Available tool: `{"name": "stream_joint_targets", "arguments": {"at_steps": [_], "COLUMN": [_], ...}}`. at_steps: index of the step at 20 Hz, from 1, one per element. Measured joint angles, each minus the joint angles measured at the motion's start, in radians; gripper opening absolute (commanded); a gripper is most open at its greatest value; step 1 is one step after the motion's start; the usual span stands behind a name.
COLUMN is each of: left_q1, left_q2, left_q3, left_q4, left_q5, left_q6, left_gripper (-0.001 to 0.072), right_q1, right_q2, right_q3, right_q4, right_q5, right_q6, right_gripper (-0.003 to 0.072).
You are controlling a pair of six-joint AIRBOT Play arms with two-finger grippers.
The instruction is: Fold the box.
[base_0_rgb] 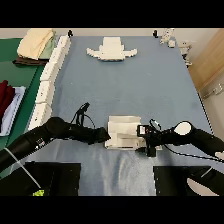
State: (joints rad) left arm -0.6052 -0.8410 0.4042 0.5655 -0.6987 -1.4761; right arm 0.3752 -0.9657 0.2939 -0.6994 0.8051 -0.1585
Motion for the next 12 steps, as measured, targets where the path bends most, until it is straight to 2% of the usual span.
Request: {"name": "stream_joint_targets", "arguments": {"at_steps": [3,7,12], "left_q1": [-0.079,-0.194,-0.296], "left_q2": [-0.042,-0.116,-0.219], "left_q3": [0.078,0.195,0.310], "left_q4": [0.158,0.412,0.567], "left_q5": [-0.007,-0.070,-0.145], "left_q6": [-0.152,-0.417,-0.638], "left_gripper": [0.0403,0.0403,0.0403], "right_q1": [0.000,0.000,0.000], "right_q2": [0.000,0.000,0.000], "right_q3": [0.000,0.000,0.000], "right_q4": [0.000,0.000,0.000], "right_q5": [0.000,0.000,0.000], "right_q6": [0.000,0.000,0.000], "right_gripper": [0.0509,0.0509,0.0509]}}
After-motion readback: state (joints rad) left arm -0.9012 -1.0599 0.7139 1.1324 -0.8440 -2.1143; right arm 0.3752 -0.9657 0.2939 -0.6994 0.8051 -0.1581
